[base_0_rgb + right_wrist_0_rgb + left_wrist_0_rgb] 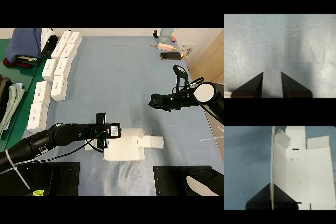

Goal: Fold the box.

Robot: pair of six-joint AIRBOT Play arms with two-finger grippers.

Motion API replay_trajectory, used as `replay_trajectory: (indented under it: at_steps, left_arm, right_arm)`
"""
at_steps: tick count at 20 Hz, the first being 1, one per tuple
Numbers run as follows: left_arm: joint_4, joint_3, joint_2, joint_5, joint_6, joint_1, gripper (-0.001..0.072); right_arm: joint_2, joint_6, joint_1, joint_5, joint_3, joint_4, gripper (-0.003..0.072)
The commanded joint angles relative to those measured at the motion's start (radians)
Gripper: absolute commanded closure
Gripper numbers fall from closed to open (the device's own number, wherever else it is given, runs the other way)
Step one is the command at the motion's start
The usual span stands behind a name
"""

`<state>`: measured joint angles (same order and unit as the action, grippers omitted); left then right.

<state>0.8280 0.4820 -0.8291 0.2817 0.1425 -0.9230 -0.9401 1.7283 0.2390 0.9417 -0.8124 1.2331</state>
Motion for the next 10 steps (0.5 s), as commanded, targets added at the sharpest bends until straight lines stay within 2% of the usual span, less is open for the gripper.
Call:
replay_trajectory:
  at_steps: [1, 7, 10]
  left_arm:
    - [0.119, 0.009, 0.045, -0.162, 0.004, -0.003, 0.0699]
    - [0.112, -0.069, -0.043, -0.187, 0.088, -0.123, 0.07]
    - [0.111, -0.101, -0.093, -0.241, 0.145, -0.171, 0.0699]
  right_arm:
    - [0.0, 0.0, 0.0, -0.001, 0.0, -0.004, 0.0352]
    - [0.0, -0.001, 0.0, -0.001, 0.0, -0.039, 0.0352]
    - [0.0, -0.001, 0.0, -0.001, 0.0, -0.045, 0.0352]
